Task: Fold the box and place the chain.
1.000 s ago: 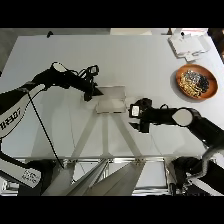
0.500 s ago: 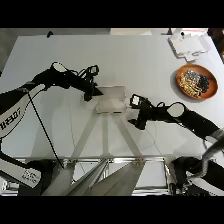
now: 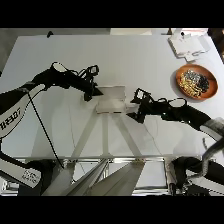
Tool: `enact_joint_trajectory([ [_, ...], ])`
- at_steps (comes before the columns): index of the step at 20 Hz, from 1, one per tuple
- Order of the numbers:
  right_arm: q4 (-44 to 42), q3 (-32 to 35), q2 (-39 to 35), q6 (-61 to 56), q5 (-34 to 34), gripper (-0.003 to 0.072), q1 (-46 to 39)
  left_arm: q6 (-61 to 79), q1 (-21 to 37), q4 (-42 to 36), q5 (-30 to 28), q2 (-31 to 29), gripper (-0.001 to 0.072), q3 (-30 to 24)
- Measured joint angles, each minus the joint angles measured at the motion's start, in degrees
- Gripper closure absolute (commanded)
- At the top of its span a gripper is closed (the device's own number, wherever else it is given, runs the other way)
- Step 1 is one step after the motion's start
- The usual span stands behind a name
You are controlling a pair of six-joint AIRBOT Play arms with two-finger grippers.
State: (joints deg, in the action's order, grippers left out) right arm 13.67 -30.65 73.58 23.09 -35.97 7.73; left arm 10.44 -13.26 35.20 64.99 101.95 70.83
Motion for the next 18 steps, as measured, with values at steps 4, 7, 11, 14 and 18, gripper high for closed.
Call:
enact_joint_trajectory([
  [4, -1.7, -3.2, 4.8, 3.8, -0.8, -0.0006, -0.3, 0.0, 0.0, 0.0, 0.0, 0.0, 0.0695, 0.0],
  [7, -2.1, -6.6, 7.9, 4.3, -1.0, -0.0006, -0.4, 0.0, 0.0, 0.0, 0.0, 0.0, 0.0695, 0.0],
  [11, -0.3, -9.7, 10.5, 1.5, -1.0, -0.0006, -0.7, 0.0, 0.0, 0.0, 0.0, 0.0, 0.0695, 0.0],
  [14, 1.0, -11.4, 11.6, 0.7, -2.1, -0.0006, -1.6, 0.0, 0.0, 0.0, 0.0, 0.0, 0.0695, 0.0],
  [18, 3.7, -15.7, 14.8, 0.2, -9.6, -0.0006, -4.2, 0.0, 0.0, 0.0, 0.0, 0.0, 0.0695, 0.0],
])
